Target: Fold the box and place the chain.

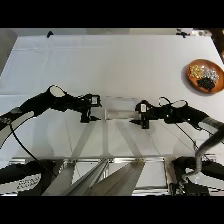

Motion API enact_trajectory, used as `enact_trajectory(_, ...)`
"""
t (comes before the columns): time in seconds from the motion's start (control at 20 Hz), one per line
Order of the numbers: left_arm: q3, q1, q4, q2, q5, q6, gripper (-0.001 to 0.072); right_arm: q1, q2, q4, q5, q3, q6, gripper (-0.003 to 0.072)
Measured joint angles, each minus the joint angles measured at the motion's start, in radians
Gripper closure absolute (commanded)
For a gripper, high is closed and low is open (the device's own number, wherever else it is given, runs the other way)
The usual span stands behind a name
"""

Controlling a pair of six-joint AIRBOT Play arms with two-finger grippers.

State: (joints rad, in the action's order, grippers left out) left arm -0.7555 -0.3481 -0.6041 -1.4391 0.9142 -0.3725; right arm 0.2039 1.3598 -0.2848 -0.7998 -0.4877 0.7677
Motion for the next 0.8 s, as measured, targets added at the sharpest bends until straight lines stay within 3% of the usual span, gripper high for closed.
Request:
enact_trajectory(0.45, 0.0, -0.042, 0.024, -0.011, 0.022, 0.098, 0.0009, 0.0, 0.0, 0.0, 0.0, 0.0, 0.0, 0.0279)
enact_trajectory(0.8, 0.0, -0.087, 0.064, -0.012, -0.026, 0.154, 0.001, 0.0, 0.0, 0.0, 0.0, 0.0, 0.0, 0.0279)
